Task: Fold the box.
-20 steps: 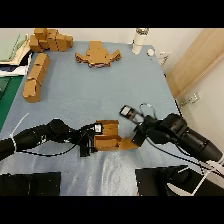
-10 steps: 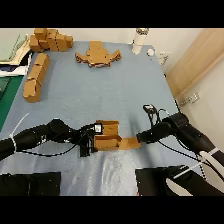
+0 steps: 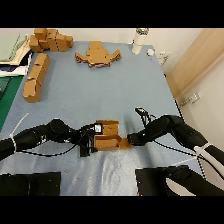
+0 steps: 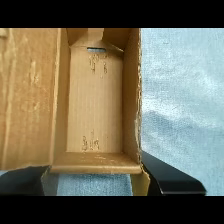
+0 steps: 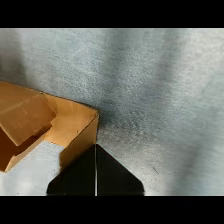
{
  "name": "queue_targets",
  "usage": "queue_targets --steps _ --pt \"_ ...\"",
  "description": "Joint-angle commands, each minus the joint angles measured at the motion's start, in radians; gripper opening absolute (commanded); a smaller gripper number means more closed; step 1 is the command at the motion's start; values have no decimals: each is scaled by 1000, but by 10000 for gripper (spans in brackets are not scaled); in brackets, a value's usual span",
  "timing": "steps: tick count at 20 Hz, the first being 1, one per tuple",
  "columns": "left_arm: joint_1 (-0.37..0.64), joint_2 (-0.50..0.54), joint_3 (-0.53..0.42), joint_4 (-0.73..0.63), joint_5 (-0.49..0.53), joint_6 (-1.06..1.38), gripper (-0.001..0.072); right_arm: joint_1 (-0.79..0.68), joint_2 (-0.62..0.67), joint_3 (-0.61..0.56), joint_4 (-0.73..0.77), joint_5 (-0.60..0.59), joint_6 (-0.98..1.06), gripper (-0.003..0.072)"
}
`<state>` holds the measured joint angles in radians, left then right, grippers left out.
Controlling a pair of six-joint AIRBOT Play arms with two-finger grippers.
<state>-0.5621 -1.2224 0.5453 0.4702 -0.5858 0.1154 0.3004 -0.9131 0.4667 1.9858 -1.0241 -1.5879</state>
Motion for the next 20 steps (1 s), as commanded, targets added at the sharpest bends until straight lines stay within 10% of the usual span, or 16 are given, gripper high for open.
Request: queue_targets --steps 1,20 --pt "1 0 0 0 0 0 526 0 -4 -1 0 7 -19 2" --pt "1 0 0 0 0 0 526 0 90 -7 121 -21 -54 3"
